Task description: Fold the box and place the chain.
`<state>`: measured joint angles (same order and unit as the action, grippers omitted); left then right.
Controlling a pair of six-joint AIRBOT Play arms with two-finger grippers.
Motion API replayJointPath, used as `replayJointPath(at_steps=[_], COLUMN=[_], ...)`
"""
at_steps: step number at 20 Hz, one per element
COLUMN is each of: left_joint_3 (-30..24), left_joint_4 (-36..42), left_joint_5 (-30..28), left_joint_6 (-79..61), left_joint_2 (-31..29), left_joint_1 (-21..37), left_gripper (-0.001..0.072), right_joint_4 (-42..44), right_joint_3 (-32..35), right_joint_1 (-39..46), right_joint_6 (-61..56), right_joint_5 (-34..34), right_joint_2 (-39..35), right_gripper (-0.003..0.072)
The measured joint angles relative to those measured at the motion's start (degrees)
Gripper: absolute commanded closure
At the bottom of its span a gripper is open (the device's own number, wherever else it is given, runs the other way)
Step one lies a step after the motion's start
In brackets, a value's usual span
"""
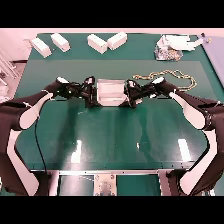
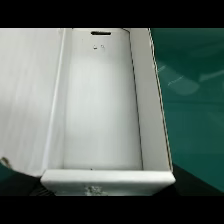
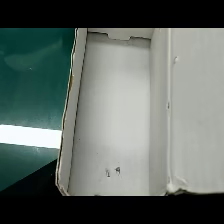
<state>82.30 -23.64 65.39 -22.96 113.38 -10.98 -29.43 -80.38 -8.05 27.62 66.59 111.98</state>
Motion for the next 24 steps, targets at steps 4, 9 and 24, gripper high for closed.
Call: replayJointPath(at_steps=[4,9,24], left_joint_3=[0.0,0.0,0.0], left_joint_4=[0.1,0.0,-0.1], left_joint_5=[0.0,0.4,0.0], left_joint_6=[0.0,0.0,0.0], left_joint_2=[0.0,0.0,0.0], left_joint_1=[0.0,0.0,-0.1], left_gripper=[0.0196,0.0196,0.0196], right_joint_4=[0.0,0.4,-1.6], right_joint_3=[0.0,0.0,-0.1], right_joint_1=[0.0,0.0,5.7], right_joint_6=[0.0,-1.0,-7.0], right_joint_5=[0.0,0.2,6.5], right_joint_2=[0.0,0.0,-6.4], right_gripper=[0.0193,-0.0030,-0.0034])
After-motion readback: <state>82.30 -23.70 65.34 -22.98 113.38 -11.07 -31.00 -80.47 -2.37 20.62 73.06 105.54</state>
